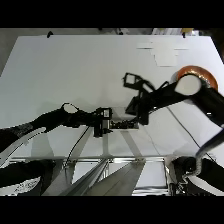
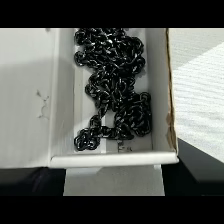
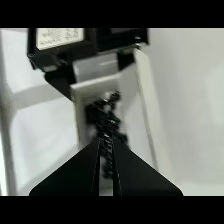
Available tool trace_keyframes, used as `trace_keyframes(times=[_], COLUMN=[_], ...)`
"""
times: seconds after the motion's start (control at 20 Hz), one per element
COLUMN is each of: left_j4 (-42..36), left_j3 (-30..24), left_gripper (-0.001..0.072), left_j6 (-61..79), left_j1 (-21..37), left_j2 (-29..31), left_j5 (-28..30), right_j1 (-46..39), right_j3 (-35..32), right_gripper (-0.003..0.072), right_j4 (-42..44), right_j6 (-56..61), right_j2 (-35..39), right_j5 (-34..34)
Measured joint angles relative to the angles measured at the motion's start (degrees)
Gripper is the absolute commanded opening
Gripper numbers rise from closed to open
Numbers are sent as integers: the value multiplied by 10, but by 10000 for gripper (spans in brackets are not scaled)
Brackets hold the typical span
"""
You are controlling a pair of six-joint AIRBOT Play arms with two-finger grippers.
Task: Fold the box and place the chain.
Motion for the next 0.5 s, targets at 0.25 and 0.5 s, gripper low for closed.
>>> trace_keyframes(times=[0.25, 0.5], left_j4=[0, 0], left_j3=[0, 0], left_gripper=[171, 171], left_j6=[0, 0], left_j1=[0, 0], left_j2=[0, 0], left_j5=[0, 0], right_j1=[-94, -129], right_j3=[-26, -137], right_gripper=[19, 316], right_j4=[-53, -66], right_j6=[-33, -152], right_j2=[33, 39], right_j5=[28, -31])
